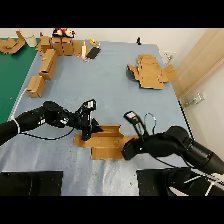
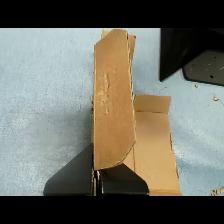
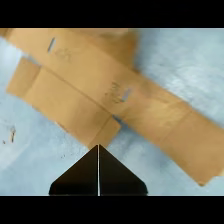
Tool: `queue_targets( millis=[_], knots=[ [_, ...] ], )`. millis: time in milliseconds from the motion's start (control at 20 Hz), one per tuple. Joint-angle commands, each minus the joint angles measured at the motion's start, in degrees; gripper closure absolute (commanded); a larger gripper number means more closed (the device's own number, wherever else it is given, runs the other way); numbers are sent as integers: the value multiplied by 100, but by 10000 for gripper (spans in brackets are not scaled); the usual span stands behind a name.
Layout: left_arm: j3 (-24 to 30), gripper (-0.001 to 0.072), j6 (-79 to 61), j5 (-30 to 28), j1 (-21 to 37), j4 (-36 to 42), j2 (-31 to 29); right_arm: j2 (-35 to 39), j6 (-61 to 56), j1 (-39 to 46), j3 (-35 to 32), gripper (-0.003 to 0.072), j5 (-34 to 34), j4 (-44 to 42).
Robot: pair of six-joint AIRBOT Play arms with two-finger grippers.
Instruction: Fold the box.
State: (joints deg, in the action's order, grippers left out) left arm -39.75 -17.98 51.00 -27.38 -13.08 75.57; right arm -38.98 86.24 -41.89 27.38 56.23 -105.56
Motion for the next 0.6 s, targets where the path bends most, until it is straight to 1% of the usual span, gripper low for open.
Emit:
queue_targets(
  millis=[0,150,250,300,350,400,500,550],
  knots=[
    [-7,697,0,0,-4,-2,-2,39,289,-1102,4,684,146,474],
    [-7,697,0,0,-4,-2,-2,-2,-203,-2684,-72,684,-151,1967],
    [-7,697,0,2,-4,-2,-2,-101,-573,-3534,-175,675,-372,3067],
    [-7,697,0,0,-4,0,-2,-216,-706,-3740,-190,465,-415,3451],
    [-7,697,0,0,-4,0,-2,-378,-800,-3797,-192,156,-485,3773],
    [-7,697,0,0,-4,-2,-2,-542,-807,-3797,-192,133,-538,4004],
    [-7,697,0,2,-4,-2,-2,-901,-826,-3794,-190,134,-632,4369],
    [-7,697,0,2,-7,-2,-2,-1073,-828,-3797,-190,134,-695,4391]
  ],
)
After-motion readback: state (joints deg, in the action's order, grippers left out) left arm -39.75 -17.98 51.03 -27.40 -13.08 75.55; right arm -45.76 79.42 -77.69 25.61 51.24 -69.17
